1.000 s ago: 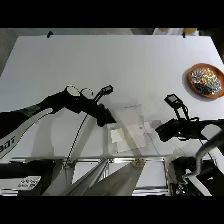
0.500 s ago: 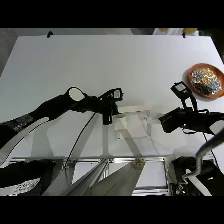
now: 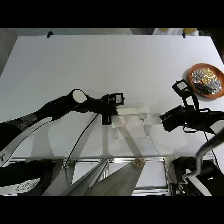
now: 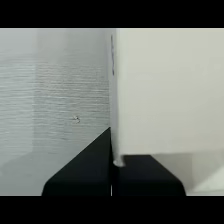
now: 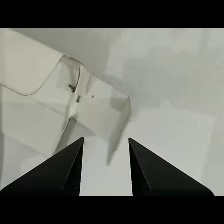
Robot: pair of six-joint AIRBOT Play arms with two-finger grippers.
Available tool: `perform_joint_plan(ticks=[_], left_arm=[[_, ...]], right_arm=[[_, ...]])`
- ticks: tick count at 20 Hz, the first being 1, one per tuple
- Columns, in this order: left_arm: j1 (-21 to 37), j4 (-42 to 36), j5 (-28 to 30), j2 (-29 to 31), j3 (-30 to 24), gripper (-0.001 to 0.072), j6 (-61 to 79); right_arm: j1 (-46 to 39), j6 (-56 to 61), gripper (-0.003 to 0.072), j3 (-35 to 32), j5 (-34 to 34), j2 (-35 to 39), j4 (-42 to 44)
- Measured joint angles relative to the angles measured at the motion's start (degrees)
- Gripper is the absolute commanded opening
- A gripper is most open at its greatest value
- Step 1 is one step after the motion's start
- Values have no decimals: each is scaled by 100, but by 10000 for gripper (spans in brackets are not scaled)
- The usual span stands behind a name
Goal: Fold the box and place the chain.
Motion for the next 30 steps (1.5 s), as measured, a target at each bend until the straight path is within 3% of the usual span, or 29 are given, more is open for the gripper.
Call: perform_joint_plan(ticks=[30], left_arm=[[-105,382,-494,-385,348,11,509]], right_arm=[[0,0,323,0,2,0,-2]])
